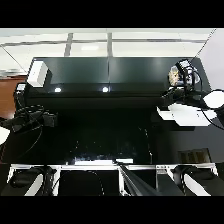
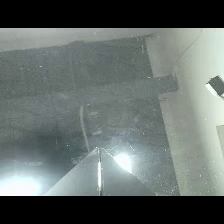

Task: Fold the box and place the chain.

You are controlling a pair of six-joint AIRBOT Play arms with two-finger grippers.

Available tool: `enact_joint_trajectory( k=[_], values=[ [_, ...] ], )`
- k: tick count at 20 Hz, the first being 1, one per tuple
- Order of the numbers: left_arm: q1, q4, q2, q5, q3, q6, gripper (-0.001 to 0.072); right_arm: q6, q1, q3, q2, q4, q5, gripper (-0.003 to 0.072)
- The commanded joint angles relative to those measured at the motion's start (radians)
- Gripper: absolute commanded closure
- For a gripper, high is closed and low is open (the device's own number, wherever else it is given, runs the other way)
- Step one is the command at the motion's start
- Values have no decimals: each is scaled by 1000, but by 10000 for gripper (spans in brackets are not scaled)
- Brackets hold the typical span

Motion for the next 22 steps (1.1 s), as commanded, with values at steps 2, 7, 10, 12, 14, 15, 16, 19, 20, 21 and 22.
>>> enact_joint_trajectory(
  k=[2,7,10,12,14,15,16,19,20,21,22],
  values=[
    [-1,0,1,0,0,0,684,0,1,0,-1,0,0,672],
    [-1,0,1,0,0,0,684,0,1,0,-1,0,0,672],
    [-1,0,1,0,0,0,684,0,1,0,-1,0,0,672],
    [-1,0,1,0,0,0,684,0,1,0,-1,0,0,672],
    [-1,0,1,0,0,0,684,1,1,0,-1,18,0,672],
    [-1,0,1,0,0,0,684,0,1,0,-1,54,0,672],
    [-1,0,1,8,0,0,684,0,1,0,-1,85,0,672],
    [-2,-2,-2,107,-4,-6,684,1,4,0,-3,257,-66,667],
    [-2,-18,-10,135,-7,-6,683,6,3,0,-6,296,-111,462],
    [-2,-40,-25,158,-7,-6,678,21,3,0,-10,303,-142,-34],
    [-2,-69,-46,166,-7,-6,512,20,3,0,-16,298,-158,-34]
  ],
)
